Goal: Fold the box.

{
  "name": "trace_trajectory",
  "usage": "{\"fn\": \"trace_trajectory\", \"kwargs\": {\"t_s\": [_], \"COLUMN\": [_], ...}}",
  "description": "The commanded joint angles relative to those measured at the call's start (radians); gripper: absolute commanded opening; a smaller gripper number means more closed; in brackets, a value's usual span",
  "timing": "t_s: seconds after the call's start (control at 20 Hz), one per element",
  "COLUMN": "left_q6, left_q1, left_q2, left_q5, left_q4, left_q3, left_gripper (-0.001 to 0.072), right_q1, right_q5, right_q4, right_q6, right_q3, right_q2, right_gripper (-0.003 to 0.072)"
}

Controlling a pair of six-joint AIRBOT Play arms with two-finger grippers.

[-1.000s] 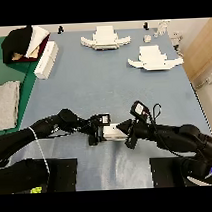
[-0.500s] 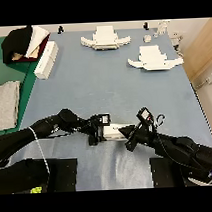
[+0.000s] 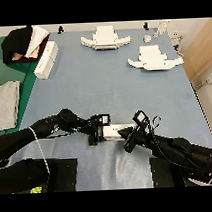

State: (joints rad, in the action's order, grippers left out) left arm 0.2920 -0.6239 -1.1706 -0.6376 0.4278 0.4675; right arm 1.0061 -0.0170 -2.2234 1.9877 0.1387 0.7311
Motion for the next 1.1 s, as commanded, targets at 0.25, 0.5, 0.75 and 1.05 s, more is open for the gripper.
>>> {"fn": "trace_trajectory", "kwargs": {"t_s": [0.25, 0.5, 0.75, 1.05], "left_q6": [-0.001, -0.001, -0.001, -0.001], "left_q1": [0.000, 0.000, 0.000, 0.000], "left_q2": [0.000, 0.000, 0.000, 0.000], "left_q5": [0.000, 0.000, 0.000, 0.000], "left_q4": [-0.001, -0.001, -0.001, -0.001], "left_q3": [0.001, 0.001, 0.001, 0.001], "left_gripper": [0.0468, 0.0468, 0.0469, 0.0469], "right_q1": [0.010, 0.009, 0.007, -0.115], "right_q5": [-0.019, -0.014, 0.013, -0.103], "right_q4": [0.002, 0.040, 0.105, 0.298], "right_q6": [-0.001, 0.003, 0.003, 0.003], "right_q3": [-0.007, -0.006, 0.019, 0.143], "right_q2": [0.016, -0.042, -0.085, -0.082], "right_gripper": [0.0001, 0.0002, 0.0018, 0.0017]}}
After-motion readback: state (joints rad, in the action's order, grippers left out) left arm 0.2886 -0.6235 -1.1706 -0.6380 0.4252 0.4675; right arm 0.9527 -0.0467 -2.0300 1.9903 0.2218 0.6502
